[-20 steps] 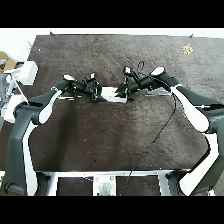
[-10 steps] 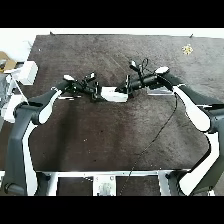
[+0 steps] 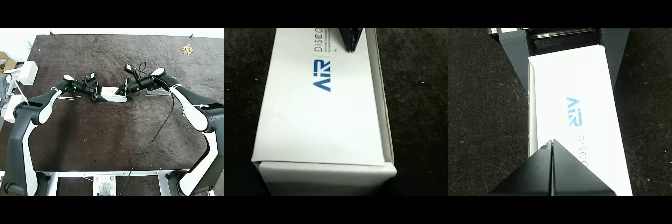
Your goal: Fold the box and place the chain.
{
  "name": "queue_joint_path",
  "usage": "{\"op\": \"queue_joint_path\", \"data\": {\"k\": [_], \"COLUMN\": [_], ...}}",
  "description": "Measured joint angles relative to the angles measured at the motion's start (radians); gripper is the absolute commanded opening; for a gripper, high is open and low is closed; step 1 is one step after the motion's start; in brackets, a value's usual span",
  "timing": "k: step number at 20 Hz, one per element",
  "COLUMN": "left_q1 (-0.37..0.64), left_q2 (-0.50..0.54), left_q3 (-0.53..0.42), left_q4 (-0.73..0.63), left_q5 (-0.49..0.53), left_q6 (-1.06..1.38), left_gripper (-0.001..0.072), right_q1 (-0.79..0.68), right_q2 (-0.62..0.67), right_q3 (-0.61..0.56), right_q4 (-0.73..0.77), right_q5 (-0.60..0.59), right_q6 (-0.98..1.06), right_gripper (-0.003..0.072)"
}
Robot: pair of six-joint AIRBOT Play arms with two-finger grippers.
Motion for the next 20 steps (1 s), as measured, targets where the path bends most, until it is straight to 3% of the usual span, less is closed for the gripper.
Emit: {"op": "queue_joint_path", "data": {"k": [10,16,20], "left_q1": [0.0,0.0,0.0], "left_q2": [0.0,0.0,0.0], "left_q3": [0.0,0.0,0.0], "left_q4": [0.0,0.0,0.0], "left_q5": [0.0,0.0,0.0], "left_q6": [0.0,0.0,0.0], "left_gripper": [0.0352,0.0352,0.0352], "right_q1": [0.003,0.0,0.002], "right_q2": [0.052,0.276,0.525], "right_q3": [-0.005,-0.027,-0.198], "right_q4": [-0.023,0.09,0.11], "right_q5": [-0.008,-0.079,-0.271], "right_q6": [0.001,0.052,0.109], "right_gripper": [0.0002,0.0001,0.0002]}}
